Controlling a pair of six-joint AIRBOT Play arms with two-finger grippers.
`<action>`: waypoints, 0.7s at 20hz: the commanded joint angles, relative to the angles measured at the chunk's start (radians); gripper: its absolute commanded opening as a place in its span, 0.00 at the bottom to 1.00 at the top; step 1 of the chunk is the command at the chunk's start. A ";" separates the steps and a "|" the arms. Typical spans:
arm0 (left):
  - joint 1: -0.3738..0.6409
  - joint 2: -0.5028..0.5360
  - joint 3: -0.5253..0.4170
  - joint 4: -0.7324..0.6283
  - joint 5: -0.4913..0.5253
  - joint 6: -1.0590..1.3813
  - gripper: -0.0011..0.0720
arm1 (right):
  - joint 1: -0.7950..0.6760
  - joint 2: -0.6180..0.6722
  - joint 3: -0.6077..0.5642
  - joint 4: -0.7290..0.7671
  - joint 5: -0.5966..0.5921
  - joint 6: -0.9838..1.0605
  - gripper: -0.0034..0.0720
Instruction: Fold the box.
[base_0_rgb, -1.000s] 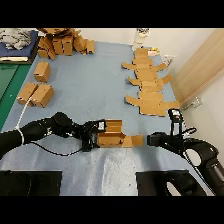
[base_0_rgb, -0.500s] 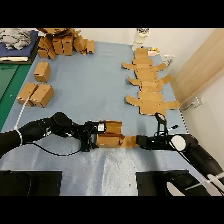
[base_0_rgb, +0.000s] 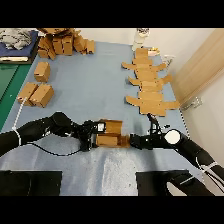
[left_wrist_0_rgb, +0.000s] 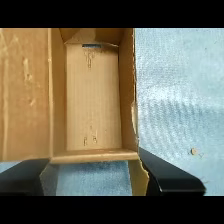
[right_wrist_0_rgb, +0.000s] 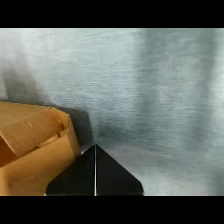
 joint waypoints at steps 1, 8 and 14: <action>0.000 0.001 0.001 0.027 0.001 -0.049 0.73 | 0.000 0.010 0.000 0.056 -0.008 -0.037 0.05; 0.000 0.001 0.001 0.035 0.001 -0.049 0.73 | 0.000 0.082 0.002 0.071 -0.008 -0.037 0.23; 0.000 0.001 0.001 0.035 0.002 -0.049 0.73 | 0.000 0.134 0.002 0.176 -0.006 -0.098 0.37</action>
